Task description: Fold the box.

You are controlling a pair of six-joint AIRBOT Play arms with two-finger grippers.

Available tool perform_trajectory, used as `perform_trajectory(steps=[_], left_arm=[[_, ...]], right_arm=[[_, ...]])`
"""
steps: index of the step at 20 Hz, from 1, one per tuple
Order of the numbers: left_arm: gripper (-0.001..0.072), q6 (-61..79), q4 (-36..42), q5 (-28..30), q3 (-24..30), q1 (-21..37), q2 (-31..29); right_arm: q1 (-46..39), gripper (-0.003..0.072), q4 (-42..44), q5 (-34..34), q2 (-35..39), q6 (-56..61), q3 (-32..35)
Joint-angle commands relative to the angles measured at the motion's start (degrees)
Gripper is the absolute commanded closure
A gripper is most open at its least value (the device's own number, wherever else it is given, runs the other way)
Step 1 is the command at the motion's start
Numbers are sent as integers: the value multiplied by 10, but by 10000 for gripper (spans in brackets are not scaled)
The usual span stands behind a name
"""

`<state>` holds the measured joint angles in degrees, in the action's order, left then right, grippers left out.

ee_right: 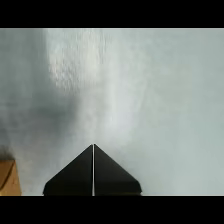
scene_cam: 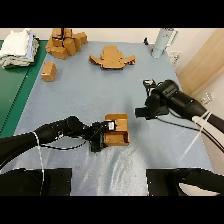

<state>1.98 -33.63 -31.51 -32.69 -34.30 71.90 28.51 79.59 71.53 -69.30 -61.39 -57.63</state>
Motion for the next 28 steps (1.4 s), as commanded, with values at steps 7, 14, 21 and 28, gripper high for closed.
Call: perform_trajectory(steps=[7, 14, 21, 28], left_arm=[[186, 0, 0, 0, 0, 0, 0], [186, 0, 0, 0, 0, 0, 0], [186, 0, 0, 0, 0, 0, 0], [186, 0, 0, 0, 0, 0, 0]], right_arm=[[-218, 682, 725, 78, -212, -656, -22], [-115, 683, 706, 92, -129, -727, 78], [3, 682, 562, -190, 72, -756, 231], [136, 682, 386, -368, 203, -758, 263]])
